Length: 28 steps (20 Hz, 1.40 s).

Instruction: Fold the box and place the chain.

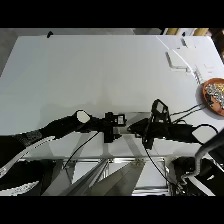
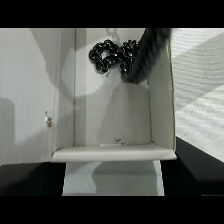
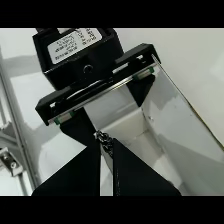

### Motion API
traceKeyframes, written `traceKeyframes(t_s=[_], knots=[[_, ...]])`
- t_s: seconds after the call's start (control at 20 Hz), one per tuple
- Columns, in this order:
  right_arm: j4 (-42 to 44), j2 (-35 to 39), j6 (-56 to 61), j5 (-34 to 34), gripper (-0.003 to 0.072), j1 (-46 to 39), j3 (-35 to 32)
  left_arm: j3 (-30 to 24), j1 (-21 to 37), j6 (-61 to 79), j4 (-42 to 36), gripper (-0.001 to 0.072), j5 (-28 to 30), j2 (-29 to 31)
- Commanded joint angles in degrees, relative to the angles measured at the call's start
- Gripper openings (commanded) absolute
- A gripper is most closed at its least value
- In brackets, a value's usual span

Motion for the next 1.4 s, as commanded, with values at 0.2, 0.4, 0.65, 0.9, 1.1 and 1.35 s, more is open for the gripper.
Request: traceKeyframes(t_s=[0.2,0.4,0.65,0.9,1.1,1.35], knots=[[-3.52,-5.75,0.35,-1.81,0.0191,3.13,0.63,-0.02,-0.02,0.02,0.02,0.0331,0.04,0.04],[-23.74,-4.17,9.53,13.4,0.0188,-0.17,8.81,-0.02,-0.02,0.0,0.0,0.0331,0.02,0.04],[-42.16,-4.39,-2.8,25.0,0.0247,-17.57,15.67,-0.02,-0.02,0.0,0.02,0.0331,0.0,0.04],[-43.21,-11.78,-10.56,22.99,0.0264,-22.88,14.56,-0.02,-0.02,0.0,0.02,0.0332,0.04,0.04],[-42.99,-18.1,-19.87,18.14,0.0263,-22.86,12.63,-0.02,-0.02,0.0,0.02,0.0331,0.02,0.04],[-38.71,-23.26,-30.01,13.73,0.0259,-22.86,12.44,-0.02,-0.02,0.0,0.0,0.0331,0.02,0.04]])
